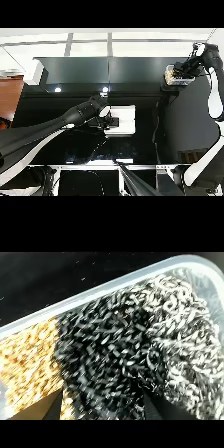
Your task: Fold the box and place the chain.
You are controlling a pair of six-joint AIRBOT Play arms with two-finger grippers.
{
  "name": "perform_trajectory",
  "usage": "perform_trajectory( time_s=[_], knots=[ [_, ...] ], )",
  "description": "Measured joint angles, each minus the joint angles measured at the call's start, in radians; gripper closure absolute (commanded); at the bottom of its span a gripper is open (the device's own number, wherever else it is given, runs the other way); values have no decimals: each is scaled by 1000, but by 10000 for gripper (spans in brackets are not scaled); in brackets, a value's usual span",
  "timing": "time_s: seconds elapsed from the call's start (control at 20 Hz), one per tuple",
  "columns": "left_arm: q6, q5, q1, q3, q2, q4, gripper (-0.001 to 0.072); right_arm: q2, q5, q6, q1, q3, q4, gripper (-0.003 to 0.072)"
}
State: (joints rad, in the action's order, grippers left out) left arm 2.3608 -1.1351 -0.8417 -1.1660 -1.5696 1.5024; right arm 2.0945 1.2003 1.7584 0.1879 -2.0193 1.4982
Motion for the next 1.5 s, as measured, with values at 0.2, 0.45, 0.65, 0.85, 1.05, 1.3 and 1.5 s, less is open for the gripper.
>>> perform_trajectory(
  time_s=[0.2, 0.45, 0.65, 0.85, 1.05, 1.3, 1.5],
  knots=[
    [0, -1, 0, 0, 0, 0, 682, 17, -13, -29, 8, -15, -18, 672],
    [0, -3, 0, 0, 0, 0, 683, -46, 30, -104, 9, -20, -48, 672],
    [0, -6, 0, 0, 0, 1, 682, -168, 82, -164, 15, -21, -86, 673],
    [0, -10, 0, 0, 0, 3, 683, -329, 121, -222, 15, -5, -189, 673],
    [0, -10, 0, 0, 0, 3, 682, -539, 119, -276, 15, 126, -294, 673],
    [0, -10, 0, 0, 0, 2, 683, -809, 124, -327, -10, 327, -375, 673],
    [0, -10, 0, 0, 0, 1, 682, -1000, 174, -375, -58, 492, -396, 673]
  ],
)
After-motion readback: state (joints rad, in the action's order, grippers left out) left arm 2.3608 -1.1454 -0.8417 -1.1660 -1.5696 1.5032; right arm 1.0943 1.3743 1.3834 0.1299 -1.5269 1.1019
